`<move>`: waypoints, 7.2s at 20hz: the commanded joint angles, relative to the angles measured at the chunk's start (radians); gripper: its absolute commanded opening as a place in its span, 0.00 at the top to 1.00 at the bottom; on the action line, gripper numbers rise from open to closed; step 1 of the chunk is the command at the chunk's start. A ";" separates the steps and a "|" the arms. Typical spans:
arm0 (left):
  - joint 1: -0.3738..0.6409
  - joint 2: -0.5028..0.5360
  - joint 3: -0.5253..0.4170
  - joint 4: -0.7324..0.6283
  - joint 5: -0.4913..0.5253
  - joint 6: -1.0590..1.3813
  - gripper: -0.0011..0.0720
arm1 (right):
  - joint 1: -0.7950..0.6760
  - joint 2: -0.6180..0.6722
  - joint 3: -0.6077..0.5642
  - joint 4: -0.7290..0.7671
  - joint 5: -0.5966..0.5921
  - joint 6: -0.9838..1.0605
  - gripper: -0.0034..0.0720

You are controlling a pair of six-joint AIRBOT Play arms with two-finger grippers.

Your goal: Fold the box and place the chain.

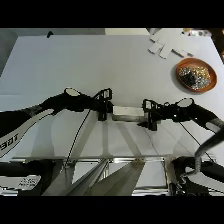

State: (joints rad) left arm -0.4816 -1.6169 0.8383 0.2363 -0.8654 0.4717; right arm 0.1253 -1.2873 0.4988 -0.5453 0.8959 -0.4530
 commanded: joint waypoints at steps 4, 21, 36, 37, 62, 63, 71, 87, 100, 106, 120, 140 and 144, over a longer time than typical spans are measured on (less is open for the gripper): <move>0.000 0.000 0.000 0.000 0.001 0.000 0.97 | 0.000 -0.005 -0.001 0.004 -0.040 -0.023 0.13; 0.000 0.000 0.000 0.000 0.000 0.000 0.97 | 0.000 -0.012 -0.001 0.031 -0.055 -0.080 0.26; 0.000 0.000 0.000 0.000 0.000 0.000 0.97 | 0.000 -0.029 -0.001 0.032 -0.051 -0.107 0.13; 0.000 0.000 0.000 0.000 0.000 0.000 0.97 | 0.001 -0.029 -0.001 0.032 -0.052 -0.107 0.13; 0.000 0.000 0.000 0.000 0.000 0.000 0.97 | 0.000 -0.034 -0.001 0.029 -0.047 -0.105 0.23; 0.000 0.000 0.000 0.000 0.001 0.000 0.97 | 0.000 -0.034 -0.001 0.029 -0.047 -0.105 0.23; 0.000 0.000 0.000 0.000 0.000 0.000 0.97 | 0.000 -0.034 -0.001 0.029 -0.047 -0.105 0.23; 0.002 0.000 0.000 0.000 -0.025 0.000 0.17 | 0.000 -0.034 -0.001 0.028 -0.047 -0.105 0.23; 0.140 0.334 0.000 0.465 -0.025 -0.435 0.28 | 0.000 -0.034 -0.001 0.027 -0.047 -0.105 0.23; -0.022 0.477 -0.004 0.611 -0.359 -0.705 0.98 | 0.000 -0.034 -0.001 0.027 -0.047 -0.105 0.23; -0.422 0.267 -0.047 0.609 0.782 -1.281 0.98 | 0.000 -0.034 -0.001 0.027 -0.047 -0.105 0.23; -0.306 0.186 -0.046 0.611 0.652 -1.357 0.98 | 0.000 -0.034 -0.001 0.027 -0.047 -0.105 0.23; -0.298 0.287 -0.046 0.707 0.610 -1.282 0.98 | 0.000 -0.034 -0.001 0.027 -0.047 -0.105 0.23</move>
State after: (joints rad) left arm -0.7845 -1.3849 0.7925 0.8715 -0.2203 -0.8635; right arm 0.1257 -1.3212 0.4984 -0.5194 0.8497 -0.5591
